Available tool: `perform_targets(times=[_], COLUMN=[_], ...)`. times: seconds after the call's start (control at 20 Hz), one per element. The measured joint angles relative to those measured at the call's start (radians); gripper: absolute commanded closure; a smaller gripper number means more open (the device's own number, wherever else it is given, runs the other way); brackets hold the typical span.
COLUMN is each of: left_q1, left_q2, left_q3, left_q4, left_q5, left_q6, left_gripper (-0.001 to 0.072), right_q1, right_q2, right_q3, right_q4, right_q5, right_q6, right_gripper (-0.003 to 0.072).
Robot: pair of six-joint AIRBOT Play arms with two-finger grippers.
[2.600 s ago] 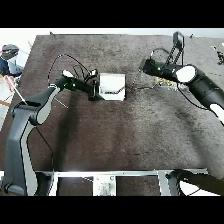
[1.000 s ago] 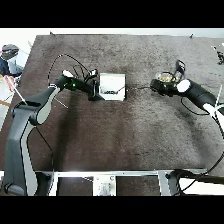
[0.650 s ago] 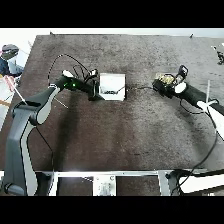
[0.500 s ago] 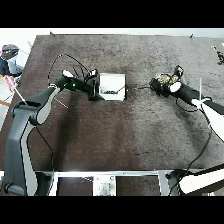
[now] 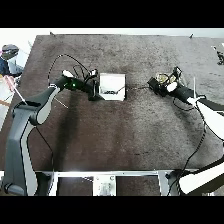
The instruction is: Fold the box and place the chain.
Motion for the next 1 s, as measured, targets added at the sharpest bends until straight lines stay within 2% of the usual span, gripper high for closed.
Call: perform_targets(times=[0.05,0.1,0.15,0.4,0.55,1.0], left_q1=[0.000,0.000,0.000,0.000,0.000,0.000], left_q2=[0.000,0.000,0.000,0.000,0.000,0.000], left_q3=[0.000,0.000,0.000,0.000,0.000,0.000], left_q4=[0.000,0.000,0.000,0.000,0.000,0.000], left_q5=[0.000,0.000,0.000,0.000,0.000,0.000], left_q6=[0.000,0.000,0.000,0.000,0.000,0.000], left_gripper=[0.0172,0.0172,0.0171,0.0172,0.0172,0.0172], right_q1=[0.000,0.000,0.000,0.003,0.016,0.167], right_q2=[-0.002,-0.005,-0.008,-0.021,0.014,0.342], right_q3=[0.000,0.001,0.001,0.001,0.000,0.001], right_q4=[0.000,0.000,-0.001,0.002,-0.004,-0.051], right_q5=[-0.007,-0.016,-0.023,-0.044,-0.013,0.037], right_q6=[0.003,0.005,0.009,0.023,0.020,-0.046], right_gripper=[0.0495,0.0634,0.0675,0.0677,0.0677,0.0676])
